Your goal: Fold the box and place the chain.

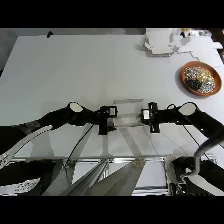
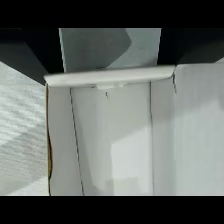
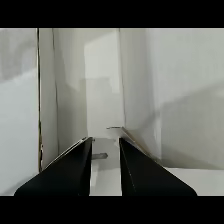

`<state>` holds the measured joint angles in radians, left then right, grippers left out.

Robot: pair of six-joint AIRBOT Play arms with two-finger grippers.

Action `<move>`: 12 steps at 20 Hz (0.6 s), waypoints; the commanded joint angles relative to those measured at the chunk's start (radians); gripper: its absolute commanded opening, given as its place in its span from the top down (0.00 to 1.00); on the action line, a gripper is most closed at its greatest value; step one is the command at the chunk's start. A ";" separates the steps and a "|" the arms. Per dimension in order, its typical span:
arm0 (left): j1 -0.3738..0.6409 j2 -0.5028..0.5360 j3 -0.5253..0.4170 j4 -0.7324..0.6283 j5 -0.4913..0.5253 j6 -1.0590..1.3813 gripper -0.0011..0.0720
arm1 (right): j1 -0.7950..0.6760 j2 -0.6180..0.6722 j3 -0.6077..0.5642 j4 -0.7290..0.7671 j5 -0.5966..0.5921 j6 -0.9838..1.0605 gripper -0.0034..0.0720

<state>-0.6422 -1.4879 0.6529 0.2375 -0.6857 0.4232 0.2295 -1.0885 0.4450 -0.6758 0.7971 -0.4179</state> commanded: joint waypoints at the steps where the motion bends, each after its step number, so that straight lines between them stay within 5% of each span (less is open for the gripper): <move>1: 0.000 0.001 0.000 -0.001 0.001 -0.001 0.80 | 0.001 -0.012 0.000 0.029 0.003 -0.027 0.63; 3: 0.000 0.001 0.000 -0.001 0.001 -0.001 0.80 | 0.001 -0.012 0.000 0.030 0.003 -0.027 0.46; 6: 0.000 0.001 0.000 -0.001 0.001 -0.001 0.80 | 0.001 -0.013 0.000 0.029 0.003 -0.026 0.41; 9: 0.000 0.001 0.000 -0.001 0.001 -0.001 0.80 | 0.001 0.004 0.000 -0.011 0.018 0.058 0.43; 12: 0.000 0.001 0.000 -0.001 0.001 -0.001 0.80 | -0.047 0.092 0.000 -0.120 0.053 0.250 0.64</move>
